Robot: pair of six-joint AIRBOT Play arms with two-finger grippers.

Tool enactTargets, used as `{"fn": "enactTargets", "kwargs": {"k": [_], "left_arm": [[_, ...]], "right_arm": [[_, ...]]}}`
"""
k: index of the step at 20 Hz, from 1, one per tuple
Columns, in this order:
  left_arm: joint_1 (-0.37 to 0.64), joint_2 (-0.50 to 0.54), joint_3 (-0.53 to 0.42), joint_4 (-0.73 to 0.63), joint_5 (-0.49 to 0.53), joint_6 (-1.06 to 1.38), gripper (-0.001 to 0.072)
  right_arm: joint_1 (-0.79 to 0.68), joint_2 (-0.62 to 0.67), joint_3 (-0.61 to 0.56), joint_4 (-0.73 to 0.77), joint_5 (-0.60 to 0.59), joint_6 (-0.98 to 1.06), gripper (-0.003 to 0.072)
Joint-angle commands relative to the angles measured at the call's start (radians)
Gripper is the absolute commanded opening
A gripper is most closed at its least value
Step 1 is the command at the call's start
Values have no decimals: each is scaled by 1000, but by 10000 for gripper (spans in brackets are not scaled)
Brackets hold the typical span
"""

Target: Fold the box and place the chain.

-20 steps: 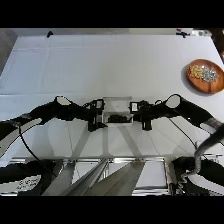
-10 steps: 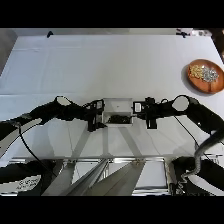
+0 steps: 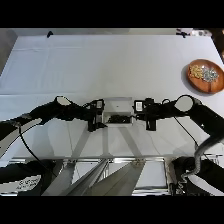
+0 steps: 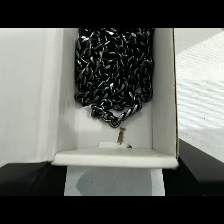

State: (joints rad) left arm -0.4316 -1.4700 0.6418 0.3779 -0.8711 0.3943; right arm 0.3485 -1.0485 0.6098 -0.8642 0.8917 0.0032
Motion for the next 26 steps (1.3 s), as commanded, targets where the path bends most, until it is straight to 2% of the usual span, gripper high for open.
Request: {"fn": "enactTargets", "kwargs": {"k": [1, 5, 10, 11, 13, 14, 18, 19, 20, 23, 26], "left_arm": [[0, 0, 0, 0, -1, 2, 276], [0, 0, 0, 0, -1, 2, 276], [0, 0, 0, 0, -1, 1, 276], [0, 0, 0, 0, -1, 2, 276], [0, 0, 0, 0, -1, 2, 276], [0, 0, 0, 0, -1, 2, 276], [0, 0, 0, 0, -1, 2, 276], [0, 0, 0, -1, -1, 2, 276], [0, 0, 0, -1, 0, 2, 276], [0, 0, 0, 0, -1, 2, 276], [0, 0, 0, 0, -1, 2, 276]], "right_arm": [[5, 53, 0, 142, 11, 0, 9], [88, 44, 0, 273, -11, 1, 11], [136, -49, 0, 276, -64, 80, 15], [135, -51, 0, 271, -67, 105, 58], [109, -50, 0, 290, -68, 120, 267], [85, -50, 0, 300, -63, 143, 303], [-63, -35, 9, 319, 80, 206, 279], [-107, -34, 13, 339, 132, 227, 115], [-152, -34, 14, 368, 177, 241, 7], [-262, -39, 14, 447, 172, 391, 9], [-316, -66, 15, 476, 16, 543, 8]]}}
